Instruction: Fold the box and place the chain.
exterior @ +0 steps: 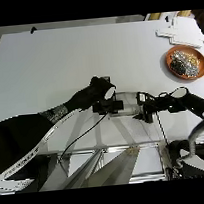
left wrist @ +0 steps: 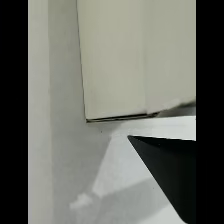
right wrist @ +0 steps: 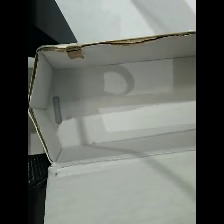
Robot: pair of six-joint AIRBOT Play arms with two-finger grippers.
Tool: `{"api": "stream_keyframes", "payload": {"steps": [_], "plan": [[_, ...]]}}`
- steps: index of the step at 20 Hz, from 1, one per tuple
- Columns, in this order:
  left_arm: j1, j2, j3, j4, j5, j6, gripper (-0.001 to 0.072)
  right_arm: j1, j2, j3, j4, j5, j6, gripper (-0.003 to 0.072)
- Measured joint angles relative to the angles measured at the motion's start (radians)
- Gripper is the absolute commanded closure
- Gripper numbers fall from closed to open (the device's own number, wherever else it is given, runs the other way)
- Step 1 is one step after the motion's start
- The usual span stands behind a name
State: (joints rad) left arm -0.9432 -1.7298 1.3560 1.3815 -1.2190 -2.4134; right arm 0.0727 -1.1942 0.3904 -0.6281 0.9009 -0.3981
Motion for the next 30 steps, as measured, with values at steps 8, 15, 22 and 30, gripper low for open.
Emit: {"api": "stream_keyframes", "payload": {"steps": [8, 15, 22, 30], "plan": [[-0.007, -0.029, 0.006, 0.017, -0.013, -0.048, 0.0708, 0.000, 0.000, 0.000, 0.000, 0.000, -0.002, 0.0328], [0.000, -0.029, 0.006, 0.021, -0.014, -0.042, 0.0702, 0.000, 0.000, 0.000, 0.001, 0.000, 0.001, 0.0328], [0.004, -0.024, 0.007, 0.018, -0.018, -0.035, 0.0475, 0.000, 0.000, 0.000, 0.000, 0.000, 0.001, 0.0328], [0.079, 0.115, 0.007, -0.077, -0.046, 0.358, 0.0393, 0.000, 0.000, 0.000, -0.001, 0.001, 0.000, 0.0328]]}}
